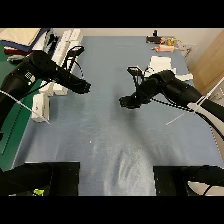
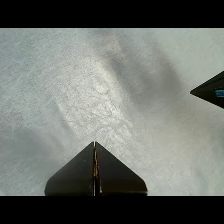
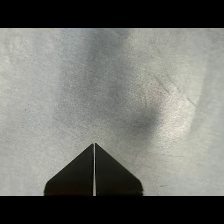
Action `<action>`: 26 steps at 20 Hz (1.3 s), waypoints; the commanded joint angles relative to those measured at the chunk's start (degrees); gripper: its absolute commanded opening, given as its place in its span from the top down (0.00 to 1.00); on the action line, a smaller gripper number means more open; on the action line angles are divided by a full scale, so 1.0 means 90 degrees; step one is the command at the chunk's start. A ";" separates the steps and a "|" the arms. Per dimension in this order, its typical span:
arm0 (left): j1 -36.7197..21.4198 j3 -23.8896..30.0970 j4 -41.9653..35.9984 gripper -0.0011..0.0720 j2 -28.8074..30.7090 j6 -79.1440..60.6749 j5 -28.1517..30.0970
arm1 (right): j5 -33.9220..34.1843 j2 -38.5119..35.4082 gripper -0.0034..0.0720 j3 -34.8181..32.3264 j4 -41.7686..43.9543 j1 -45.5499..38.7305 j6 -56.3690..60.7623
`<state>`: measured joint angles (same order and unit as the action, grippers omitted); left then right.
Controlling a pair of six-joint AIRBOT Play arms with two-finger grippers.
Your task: Fold the box.
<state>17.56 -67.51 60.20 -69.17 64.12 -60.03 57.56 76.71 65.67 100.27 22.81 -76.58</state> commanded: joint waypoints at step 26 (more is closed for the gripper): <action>-0.0005 -0.0002 0.0000 0.97 -0.0002 0.0000 0.0002 | 0.0321 0.3436 0.30 0.4464 0.1707 -0.6773 -0.1229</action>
<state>17.56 -67.51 60.20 -69.17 64.14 -60.03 60.36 101.03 99.24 108.66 -29.80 -83.24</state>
